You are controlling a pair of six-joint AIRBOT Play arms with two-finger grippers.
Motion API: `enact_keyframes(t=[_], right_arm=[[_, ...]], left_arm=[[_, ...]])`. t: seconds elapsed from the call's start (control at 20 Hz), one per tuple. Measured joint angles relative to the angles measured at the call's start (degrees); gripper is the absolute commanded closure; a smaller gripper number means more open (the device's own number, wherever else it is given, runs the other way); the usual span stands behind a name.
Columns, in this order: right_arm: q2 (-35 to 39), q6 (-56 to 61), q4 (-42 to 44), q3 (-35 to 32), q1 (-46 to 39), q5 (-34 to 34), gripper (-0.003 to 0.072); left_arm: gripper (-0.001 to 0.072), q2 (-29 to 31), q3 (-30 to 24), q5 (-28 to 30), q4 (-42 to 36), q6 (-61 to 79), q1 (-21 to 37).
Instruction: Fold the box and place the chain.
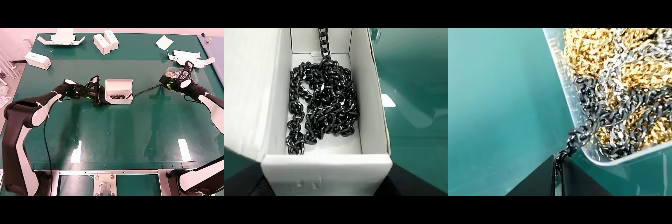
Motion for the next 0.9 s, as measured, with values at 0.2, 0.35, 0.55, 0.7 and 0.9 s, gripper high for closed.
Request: enact_keyframes(t=[0.2, 0.35, 0.55, 0.7, 0.9], right_arm=[[1.92, -0.11, -0.02, 1.95, 0.96, 2.86, 0.0675], [7.32, -1.68, -0.09, 3.67, 2.95, 6.1, 0.0676], [19.34, -6.4, -0.07, 5.01, 7.63, 8.2, 0.0676], [28.2, -9.73, -0.22, 5.55, 11.52, 8.68, 0.0676], [36.24, -12.37, -1.18, 6.56, 17.57, 9.03, 0.0676]], left_arm=[[0.0173, 0.0, 0.0, -0.02, -0.04, 0.0, 0.0], [0.0173, 0.0, 0.0, -0.02, -0.07, 0.0, 0.0], [0.0173, 0.0, 0.0, -0.02, -0.07, 0.0, 0.0], [0.0173, 0.0, 0.0, 0.0, -0.09, 0.0, 0.0], [0.0173, 0.0, 0.0, 0.0, -0.09, 0.0, 0.0]])
